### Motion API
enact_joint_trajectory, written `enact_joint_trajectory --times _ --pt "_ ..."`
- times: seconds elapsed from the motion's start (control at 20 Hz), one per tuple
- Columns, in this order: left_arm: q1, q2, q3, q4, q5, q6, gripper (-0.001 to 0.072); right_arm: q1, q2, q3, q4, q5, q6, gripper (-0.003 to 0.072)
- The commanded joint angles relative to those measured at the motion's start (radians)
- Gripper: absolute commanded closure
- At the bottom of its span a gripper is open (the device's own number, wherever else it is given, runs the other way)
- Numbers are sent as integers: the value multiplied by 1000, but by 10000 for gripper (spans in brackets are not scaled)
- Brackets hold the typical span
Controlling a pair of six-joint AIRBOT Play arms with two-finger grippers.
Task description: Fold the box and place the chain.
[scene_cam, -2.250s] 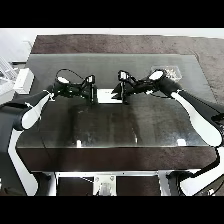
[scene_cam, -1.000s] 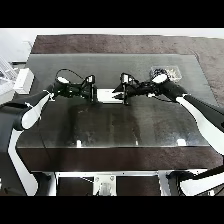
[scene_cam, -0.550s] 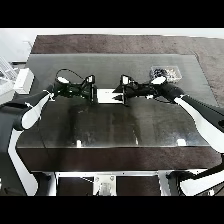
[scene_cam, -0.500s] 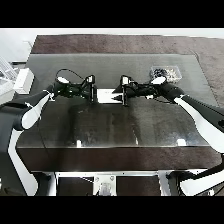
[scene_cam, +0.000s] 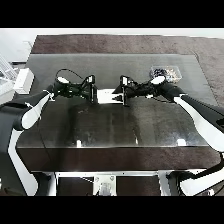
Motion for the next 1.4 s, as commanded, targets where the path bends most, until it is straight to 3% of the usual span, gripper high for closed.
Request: enact_joint_trajectory --times 0.0,0.5,0.7,0.95,1.35 --pt "0 0 0 0 -2 0 262 0 -6 2 -4 -35 -1 384" --pt "0 0 0 0 -2 0 262 0 -6 43 -4 -36 -14 387" --pt "0 0 0 0 -2 0 262 -21 -15 117 -116 142 114 385" --pt "0 0 0 0 -3 0 262 -50 -107 269 -156 331 234 385" --pt "0 0 0 0 -8 1 262 -43 -209 409 -233 432 319 386"
